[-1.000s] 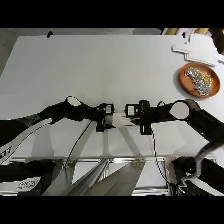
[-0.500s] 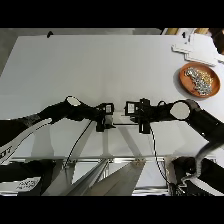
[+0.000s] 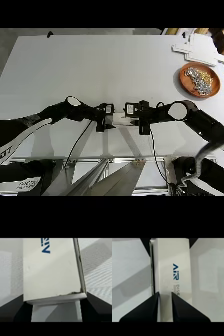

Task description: Fold the box and place the chain.

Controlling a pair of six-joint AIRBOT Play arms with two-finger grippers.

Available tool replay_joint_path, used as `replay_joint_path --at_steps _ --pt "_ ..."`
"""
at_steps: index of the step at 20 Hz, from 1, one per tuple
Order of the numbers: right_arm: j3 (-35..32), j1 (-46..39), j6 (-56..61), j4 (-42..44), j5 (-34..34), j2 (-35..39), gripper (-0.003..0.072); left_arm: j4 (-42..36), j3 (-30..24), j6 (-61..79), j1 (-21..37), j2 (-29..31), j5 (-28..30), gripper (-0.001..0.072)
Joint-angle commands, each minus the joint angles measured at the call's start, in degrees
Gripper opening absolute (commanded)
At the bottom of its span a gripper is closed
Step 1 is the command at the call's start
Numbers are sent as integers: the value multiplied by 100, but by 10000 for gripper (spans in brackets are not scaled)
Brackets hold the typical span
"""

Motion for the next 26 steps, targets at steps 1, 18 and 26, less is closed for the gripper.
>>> replay_joint_path --at_steps 1,18,26 --pt "-20 2 -7 22 520 4 222 -22 0 -26 0 -2 37 205" --pt "-20 2 44 1191 -240 44 19 -22 0 -26 0 -2 37 205" --pt "-20 2 341 452 72 -59 19 -22 0 -24 0 -2 37 205"
